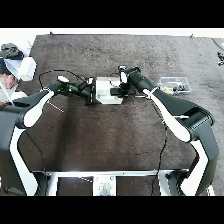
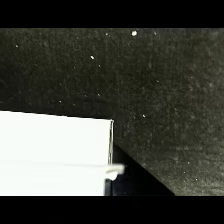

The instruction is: Fold the box and place the chain.

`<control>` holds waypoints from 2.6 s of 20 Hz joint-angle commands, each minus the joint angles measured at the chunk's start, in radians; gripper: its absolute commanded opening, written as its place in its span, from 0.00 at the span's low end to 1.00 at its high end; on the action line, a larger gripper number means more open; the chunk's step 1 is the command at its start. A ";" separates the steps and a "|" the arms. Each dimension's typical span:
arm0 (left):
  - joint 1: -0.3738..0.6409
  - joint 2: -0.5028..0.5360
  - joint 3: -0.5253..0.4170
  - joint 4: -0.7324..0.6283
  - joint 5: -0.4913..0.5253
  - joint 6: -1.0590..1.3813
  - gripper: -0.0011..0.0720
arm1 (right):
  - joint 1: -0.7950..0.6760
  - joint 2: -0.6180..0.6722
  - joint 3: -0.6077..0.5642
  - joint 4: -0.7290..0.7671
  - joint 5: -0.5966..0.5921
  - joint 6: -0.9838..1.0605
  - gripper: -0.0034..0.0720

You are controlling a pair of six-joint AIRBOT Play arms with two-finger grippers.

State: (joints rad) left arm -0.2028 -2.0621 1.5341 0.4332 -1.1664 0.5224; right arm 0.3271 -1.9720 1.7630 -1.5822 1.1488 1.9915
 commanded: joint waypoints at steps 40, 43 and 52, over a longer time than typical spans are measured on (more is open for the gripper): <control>-0.001 0.000 0.000 0.000 0.000 0.002 0.49 | -0.663 0.232 -0.203 0.117 -0.133 -0.610 0.48; -0.001 0.000 0.000 0.000 0.000 0.002 0.49 | -0.664 0.188 -0.173 0.117 -0.114 -0.612 0.41; -0.001 0.000 0.000 0.000 0.000 0.002 0.49 | -0.663 0.161 -0.174 0.116 -0.092 -0.612 0.41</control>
State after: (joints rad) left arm -0.2047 -2.0624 1.5345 0.4335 -1.1671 0.5243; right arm -0.3363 -1.8046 1.5867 -1.4658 1.0454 1.3811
